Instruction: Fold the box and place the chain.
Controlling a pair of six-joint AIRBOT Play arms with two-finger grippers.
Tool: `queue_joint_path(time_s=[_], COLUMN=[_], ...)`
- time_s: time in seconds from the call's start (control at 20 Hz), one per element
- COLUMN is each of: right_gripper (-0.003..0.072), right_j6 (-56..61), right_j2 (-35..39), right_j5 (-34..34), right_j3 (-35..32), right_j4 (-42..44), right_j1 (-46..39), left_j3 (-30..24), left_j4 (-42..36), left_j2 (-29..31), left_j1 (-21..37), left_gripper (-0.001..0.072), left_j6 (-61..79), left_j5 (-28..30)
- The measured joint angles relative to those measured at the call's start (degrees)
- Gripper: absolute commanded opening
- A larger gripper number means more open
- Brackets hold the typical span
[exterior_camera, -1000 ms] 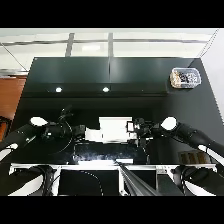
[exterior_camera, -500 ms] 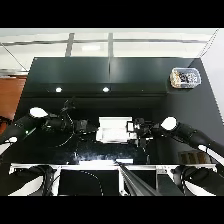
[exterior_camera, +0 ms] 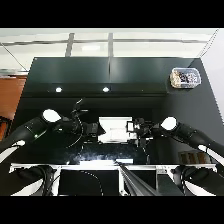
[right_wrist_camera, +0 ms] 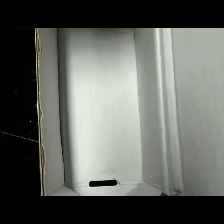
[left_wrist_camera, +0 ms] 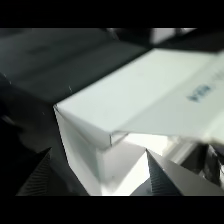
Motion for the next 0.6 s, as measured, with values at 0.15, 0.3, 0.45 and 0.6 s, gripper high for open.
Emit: queue_joint_path(time_s=[0.15, 0.3, 0.45, 0.6], right_gripper=[0.0366, 0.0365, 0.0366, 0.0366], right_j6=[0.1, 0.1, 0.1, 0.1], right_j2=[0.0, 0.0, 0.0, 0.0], right_j5=[-0.1, -0.1, -0.2, -0.2], right_j3=[0.0, 0.0, 0.0, 0.0], right_j4=[0.0, 0.0, 0.0, 0.0], right_j1=[0.0, 0.0, 0.0, 0.0], left_j3=[1.0, 3.4, 6.4, 10.0], left_j4=[6.6, 16.9, 28.1, 38.9], left_j2=[0.0, 0.0, 0.0, -0.4], left_j1=[-4.4, -8.7, -12.8, -16.7], left_gripper=[0.0653, 0.0634, 0.0632, 0.0627], left_j6=[-9.4, -21.1, -33.8, -45.5], left_j5=[5.1, 7.9, 7.8, 4.1])
